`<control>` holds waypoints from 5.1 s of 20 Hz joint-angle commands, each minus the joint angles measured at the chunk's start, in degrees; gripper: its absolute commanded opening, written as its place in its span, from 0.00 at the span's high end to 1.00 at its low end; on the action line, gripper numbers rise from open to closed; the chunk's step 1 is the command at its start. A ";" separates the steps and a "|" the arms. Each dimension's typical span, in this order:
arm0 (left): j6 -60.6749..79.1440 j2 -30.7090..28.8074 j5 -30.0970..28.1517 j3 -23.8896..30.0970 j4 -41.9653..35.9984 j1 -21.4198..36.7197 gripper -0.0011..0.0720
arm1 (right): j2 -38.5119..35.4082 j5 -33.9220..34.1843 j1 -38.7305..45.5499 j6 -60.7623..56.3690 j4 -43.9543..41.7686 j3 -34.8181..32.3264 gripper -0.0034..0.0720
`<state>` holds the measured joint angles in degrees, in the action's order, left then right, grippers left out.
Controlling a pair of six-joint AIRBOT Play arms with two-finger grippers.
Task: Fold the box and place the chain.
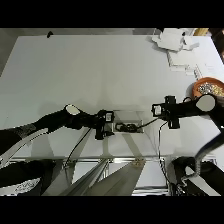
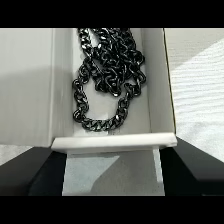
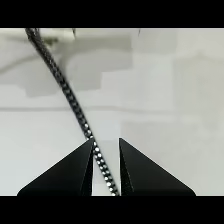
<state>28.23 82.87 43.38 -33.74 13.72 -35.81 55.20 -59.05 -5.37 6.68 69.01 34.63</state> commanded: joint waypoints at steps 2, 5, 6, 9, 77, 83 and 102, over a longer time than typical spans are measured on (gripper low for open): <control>0.00 0.00 0.13 -0.02 0.02 0.00 0.61 | 8.11 2.71 2.38 4.35 2.34 -0.26 0.72; 0.02 0.00 0.13 -0.02 0.02 0.00 0.61 | 10.62 4.74 2.40 4.39 2.34 -0.26 0.72; 0.02 0.00 0.13 -0.02 0.02 0.00 0.61 | 11.15 5.22 2.40 5.14 2.25 -0.26 0.72; 0.02 0.00 0.13 -0.02 0.02 0.00 0.61 | 12.94 5.81 2.38 7.67 0.72 -0.26 0.72; 0.00 0.00 0.13 -0.02 0.02 0.00 0.61 | -9.64 6.10 -15.96 0.31 -16.81 -2.47 0.71; 0.02 0.00 0.13 -0.02 0.02 0.00 0.61 | -7.50 1.81 1.33 2.29 -8.55 -2.49 0.71; 0.02 0.00 0.13 -0.02 0.02 0.00 0.61 | 13.03 5.81 5.79 8.85 -5.99 -2.49 0.72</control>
<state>28.23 82.87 43.53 -33.74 13.72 -35.81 67.68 -53.65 0.38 15.33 62.96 32.16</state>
